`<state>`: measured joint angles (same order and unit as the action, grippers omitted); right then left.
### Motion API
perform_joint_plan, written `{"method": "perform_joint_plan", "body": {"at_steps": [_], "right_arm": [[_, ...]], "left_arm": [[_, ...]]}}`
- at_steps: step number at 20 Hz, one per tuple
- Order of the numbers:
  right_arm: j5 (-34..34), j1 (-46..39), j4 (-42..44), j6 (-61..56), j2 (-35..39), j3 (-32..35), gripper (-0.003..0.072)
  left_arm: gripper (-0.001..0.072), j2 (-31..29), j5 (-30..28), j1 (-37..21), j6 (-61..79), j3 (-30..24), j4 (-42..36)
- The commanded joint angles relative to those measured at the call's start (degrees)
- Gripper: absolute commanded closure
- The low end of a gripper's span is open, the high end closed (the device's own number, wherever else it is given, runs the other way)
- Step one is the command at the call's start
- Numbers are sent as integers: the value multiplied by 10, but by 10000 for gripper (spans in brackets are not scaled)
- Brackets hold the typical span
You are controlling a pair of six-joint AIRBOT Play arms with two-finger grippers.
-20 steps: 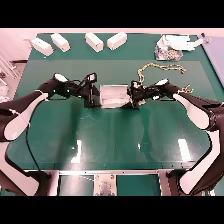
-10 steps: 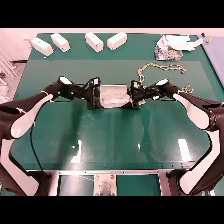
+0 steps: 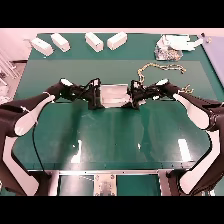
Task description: Fold the box and place the chain.
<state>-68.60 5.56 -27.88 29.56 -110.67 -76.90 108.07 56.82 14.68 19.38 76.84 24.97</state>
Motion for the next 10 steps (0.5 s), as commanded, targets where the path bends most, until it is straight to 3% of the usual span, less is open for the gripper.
{"method": "perform_joint_plan", "body": {"at_steps": [1,7,9,10], "right_arm": [[-1,0,0,0,0,0,101],[-1,0,0,0,0,0,100],[-1,0,0,0,0,0,101],[-1,0,0,0,0,0,100]], "left_arm": [[-11,7,2,0,7,0,-11],[10,10,2,0,22,0,-13],[240,10,4,1,32,0,-14],[242,10,5,0,41,0,-14]]}}
